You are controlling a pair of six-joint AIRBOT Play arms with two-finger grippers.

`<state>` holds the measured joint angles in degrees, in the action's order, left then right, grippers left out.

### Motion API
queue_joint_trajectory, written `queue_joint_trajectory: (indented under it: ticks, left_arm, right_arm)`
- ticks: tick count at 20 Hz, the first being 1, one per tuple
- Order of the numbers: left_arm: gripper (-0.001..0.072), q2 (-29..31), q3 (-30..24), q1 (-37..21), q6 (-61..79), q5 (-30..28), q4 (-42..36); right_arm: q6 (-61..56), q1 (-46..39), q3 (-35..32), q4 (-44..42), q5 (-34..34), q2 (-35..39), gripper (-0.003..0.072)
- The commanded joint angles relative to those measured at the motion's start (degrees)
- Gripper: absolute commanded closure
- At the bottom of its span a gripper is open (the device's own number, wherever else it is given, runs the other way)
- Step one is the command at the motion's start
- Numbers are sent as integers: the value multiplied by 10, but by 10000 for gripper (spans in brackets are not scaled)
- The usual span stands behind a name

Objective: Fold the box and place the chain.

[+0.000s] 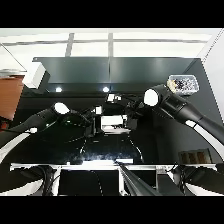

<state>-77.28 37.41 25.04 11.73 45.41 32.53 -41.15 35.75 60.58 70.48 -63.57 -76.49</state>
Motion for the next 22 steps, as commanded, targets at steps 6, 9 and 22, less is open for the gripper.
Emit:
queue_joint_trajectory:
  ticks: [6, 9, 22]
  left_arm:
    - [216, 0, 0, 0, 0, 0, 0]
    - [216, 0, 0, 0, 0, 0, 0]
    - [216, 0, 0, 0, 0, 0, 0]
  right_arm:
    - [0, 1, 0, -1, -4, 0, 402]
    - [0, 1, 0, -2, -5, 0, 401]
    - [-35, -1, 52, -31, -108, 45, -8]
